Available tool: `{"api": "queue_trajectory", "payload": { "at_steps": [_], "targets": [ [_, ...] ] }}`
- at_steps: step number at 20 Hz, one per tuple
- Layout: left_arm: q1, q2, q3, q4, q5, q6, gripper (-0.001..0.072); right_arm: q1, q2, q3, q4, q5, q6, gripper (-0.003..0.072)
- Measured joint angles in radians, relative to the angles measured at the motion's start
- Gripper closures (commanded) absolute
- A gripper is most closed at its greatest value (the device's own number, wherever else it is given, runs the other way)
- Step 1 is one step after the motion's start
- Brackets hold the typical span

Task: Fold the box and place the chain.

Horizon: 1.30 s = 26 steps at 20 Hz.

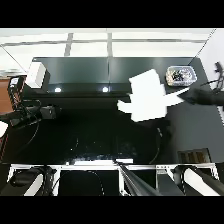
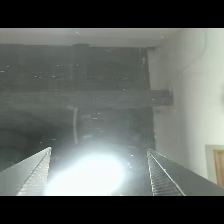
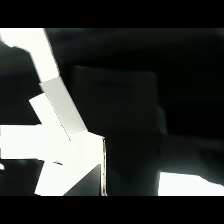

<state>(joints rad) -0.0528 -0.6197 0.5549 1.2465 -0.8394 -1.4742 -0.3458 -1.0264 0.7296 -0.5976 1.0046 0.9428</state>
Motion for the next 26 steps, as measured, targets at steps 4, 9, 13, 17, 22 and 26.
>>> {"api": "queue_trajectory", "payload": {
  "at_steps": [4,9,13,17,22,26],
  "targets": [
    [-0.015,-0.109,0.008,-0.164,0.002,0.095,0.0011,0.317,0.139,-0.262,0.204,-0.324,0.008,0.0672],
    [-0.024,-0.401,0.107,-0.457,-0.029,0.261,0.0015,0.636,0.18,-0.397,0.307,-0.603,0.023,0.0672],
    [-0.049,-0.633,0.23,-0.56,-0.071,0.319,0.0016,0.737,0.187,-0.423,0.33,-0.674,0.026,0.0672],
    [-0.073,-0.821,0.357,-0.647,-0.15,0.394,0.0015,0.766,0.188,-0.43,0.335,-0.682,0.028,0.0672],
    [-0.127,-1.006,0.516,-0.69,-0.309,0.526,0.0051,0.774,0.189,-0.432,0.337,-0.676,0.03,0.0672],
    [-0.145,-1.107,0.612,-0.693,-0.517,0.687,0.0343,0.777,0.189,-0.433,0.337,-0.666,0.029,0.0671]
  ]
}}
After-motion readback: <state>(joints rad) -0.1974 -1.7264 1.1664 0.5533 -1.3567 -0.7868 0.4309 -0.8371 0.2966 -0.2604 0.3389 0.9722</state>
